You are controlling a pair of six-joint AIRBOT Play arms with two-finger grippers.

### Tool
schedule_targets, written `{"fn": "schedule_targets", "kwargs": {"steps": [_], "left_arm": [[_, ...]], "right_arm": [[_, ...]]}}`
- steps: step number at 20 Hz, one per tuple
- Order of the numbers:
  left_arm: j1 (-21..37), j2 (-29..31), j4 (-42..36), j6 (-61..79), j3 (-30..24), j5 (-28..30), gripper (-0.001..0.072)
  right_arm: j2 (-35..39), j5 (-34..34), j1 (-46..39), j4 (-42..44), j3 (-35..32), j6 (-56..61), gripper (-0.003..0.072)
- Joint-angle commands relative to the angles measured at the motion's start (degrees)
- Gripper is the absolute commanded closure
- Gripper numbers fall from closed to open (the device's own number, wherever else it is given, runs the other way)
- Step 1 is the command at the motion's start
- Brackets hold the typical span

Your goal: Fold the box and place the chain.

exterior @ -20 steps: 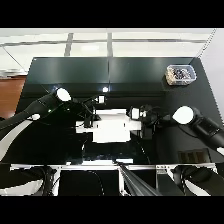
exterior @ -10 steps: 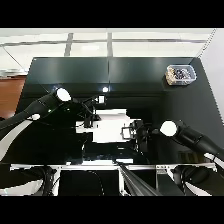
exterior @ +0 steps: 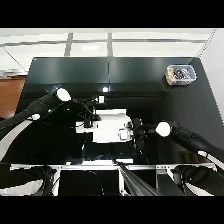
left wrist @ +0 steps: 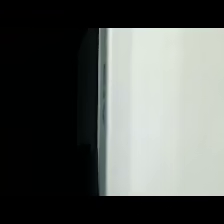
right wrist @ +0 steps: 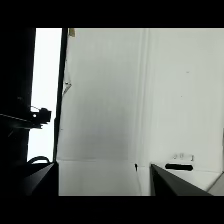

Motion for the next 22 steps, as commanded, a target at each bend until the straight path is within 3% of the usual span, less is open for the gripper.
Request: {"fn": "schedule_targets", "kwargs": {"steps": [1, 9, 15, 22], "left_arm": [[0.0, 0.0, 0.0, 0.0, 0.0, -0.1, 0.0683], [0.0, 0.0, 0.0, 0.0, 0.0, -0.1, 0.0683], [0.0, 0.0, 0.0, 0.0, 0.0, -2.4, 0.0683], [-2.7, -0.7, 0.9, 0.2, 0.1, 0.4, 0.0683]], "right_arm": [[-0.2, -3.4, 0.0, 0.4, 0.0, -0.4, 0.0001], [5.2, -7.0, 0.0, 1.8, 0.2, 2.9, 0.0001], [5.2, -10.5, -0.1, 8.7, 0.2, 3.0, 0.0001], [5.2, -5.8, -5.2, 9.8, 0.3, 3.0, 0.0001]]}}
